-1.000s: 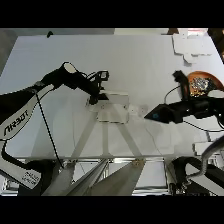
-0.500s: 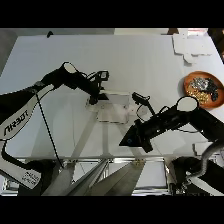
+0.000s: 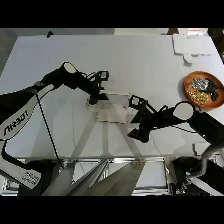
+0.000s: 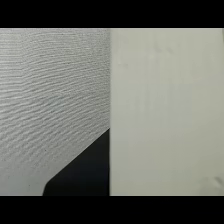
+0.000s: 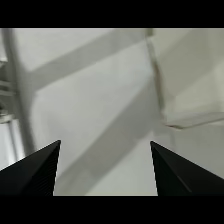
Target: Fold the box and place the chain.
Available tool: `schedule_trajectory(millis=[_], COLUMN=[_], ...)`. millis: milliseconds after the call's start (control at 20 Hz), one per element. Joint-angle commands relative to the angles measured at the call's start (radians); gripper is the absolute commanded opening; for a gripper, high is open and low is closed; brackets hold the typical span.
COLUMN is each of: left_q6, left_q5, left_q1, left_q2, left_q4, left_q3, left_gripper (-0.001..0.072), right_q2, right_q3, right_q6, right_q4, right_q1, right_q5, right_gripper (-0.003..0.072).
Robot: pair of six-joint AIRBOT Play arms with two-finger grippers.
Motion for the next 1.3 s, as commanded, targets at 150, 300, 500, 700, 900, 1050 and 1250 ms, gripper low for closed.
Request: schedule_trajectory(millis=[150,300,500,700,900,1050,1250], left_q6=[0.0,0.0,0.0,0.0,0.0,0.0,0.0], left_q5=[0.0,0.0,0.0,0.0,0.0,0.0,0.0], left_q1=[0.0,0.0,0.0,0.0,0.0,0.0,0.0], left_q2=[0.0,0.0,0.0,0.0,0.0,0.0,0.0], left_q4=[0.0,0.0,0.0,0.0,0.0,0.0,0.0], left_q3=[0.0,0.0,0.0,0.0,0.0,0.0,0.0], left_gripper=[0.0014,0.0014,0.0014,0.0014,0.0014,0.0014,0.0014], right_q2=[-0.02,-0.106,-0.222,-0.296,-0.315,-0.29,-0.253], right_q3=[-0.015,-0.015,-0.015,-0.015,-0.015,-0.015,-0.015], right_q6=[-0.237,-0.381,-0.416,-0.436,-0.435,-0.431,-0.38], right_q4=[-0.086,-0.086,-0.086,-0.067,0.068,0.148,0.153], right_q1=[0.002,0.002,0.002,0.002,0.002,0.002,0.002], right_q5=[-0.308,-0.315,-0.41,-0.471,-0.435,-0.435,-0.434], right_gripper=[0.0623,0.0624,0.0624,0.0642,0.0647,0.0648,0.0648])
